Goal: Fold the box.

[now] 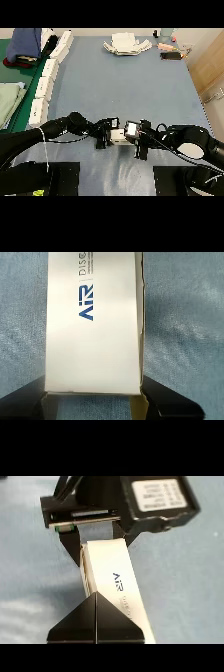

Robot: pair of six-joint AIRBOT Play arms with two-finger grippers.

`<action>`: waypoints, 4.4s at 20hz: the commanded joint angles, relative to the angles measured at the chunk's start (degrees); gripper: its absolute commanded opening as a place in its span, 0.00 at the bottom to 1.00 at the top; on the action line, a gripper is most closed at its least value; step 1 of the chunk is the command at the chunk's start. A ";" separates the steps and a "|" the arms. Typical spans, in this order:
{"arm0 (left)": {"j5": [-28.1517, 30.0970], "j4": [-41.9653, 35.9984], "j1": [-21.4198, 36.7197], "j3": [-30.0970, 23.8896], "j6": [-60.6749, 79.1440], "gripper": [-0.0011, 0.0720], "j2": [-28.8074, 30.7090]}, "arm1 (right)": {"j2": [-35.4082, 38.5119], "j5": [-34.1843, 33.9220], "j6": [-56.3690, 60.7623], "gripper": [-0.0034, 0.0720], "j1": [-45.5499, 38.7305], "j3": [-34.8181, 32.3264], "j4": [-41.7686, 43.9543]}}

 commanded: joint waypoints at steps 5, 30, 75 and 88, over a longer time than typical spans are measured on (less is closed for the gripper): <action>-0.02 0.04 0.02 -0.02 0.00 0.67 -0.02 | 6.03 -25.90 14.23 0.05 -0.02 -14.34 13.00; -0.02 0.02 0.02 0.00 0.00 0.67 -0.02 | -3.08 -41.99 15.21 0.05 5.38 -23.19 19.23; -0.09 4.81 4.28 3.63 -21.44 0.67 1.44 | -30.71 22.80 56.33 0.05 -28.72 25.83 -25.64; 0.59 35.67 39.19 38.25 -66.97 0.67 -13.22 | -30.73 22.91 56.35 0.05 -28.68 25.83 -24.61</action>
